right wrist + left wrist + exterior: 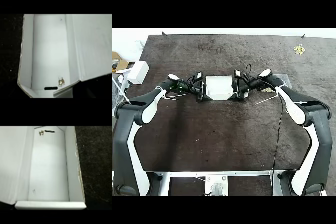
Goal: Fold the box and place the chain.
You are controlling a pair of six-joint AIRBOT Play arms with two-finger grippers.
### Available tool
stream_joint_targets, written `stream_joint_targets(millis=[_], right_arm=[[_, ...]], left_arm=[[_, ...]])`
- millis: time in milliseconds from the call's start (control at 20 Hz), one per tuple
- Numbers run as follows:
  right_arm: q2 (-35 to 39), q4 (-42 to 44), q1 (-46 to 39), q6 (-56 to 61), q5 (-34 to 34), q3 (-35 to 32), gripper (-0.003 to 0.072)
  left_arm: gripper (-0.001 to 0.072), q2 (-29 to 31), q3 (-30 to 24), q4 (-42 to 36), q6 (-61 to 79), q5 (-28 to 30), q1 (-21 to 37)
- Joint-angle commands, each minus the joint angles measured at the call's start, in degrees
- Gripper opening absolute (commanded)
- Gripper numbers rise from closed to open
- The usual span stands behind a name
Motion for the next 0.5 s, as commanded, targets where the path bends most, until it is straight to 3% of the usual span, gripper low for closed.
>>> stream_joint_targets(millis=[0,250,450], right_arm=[[1.6,-2.3,-1.5,2.5,2.5,0.0,0.0684],[5.6,-13.2,-1.5,9.6,3.9,0.0,0.0683],[11.1,-14.2,-1.5,16.9,4.2,0.0,0.0674]], left_arm=[[0.0346,0.0,0.0,0.1,0.0,-0.2,0.0],[0.0346,0.0,0.0,0.1,0.0,-0.2,0.0],[0.0346,0.0,0.0,0.1,0.0,-0.2,0.0]])
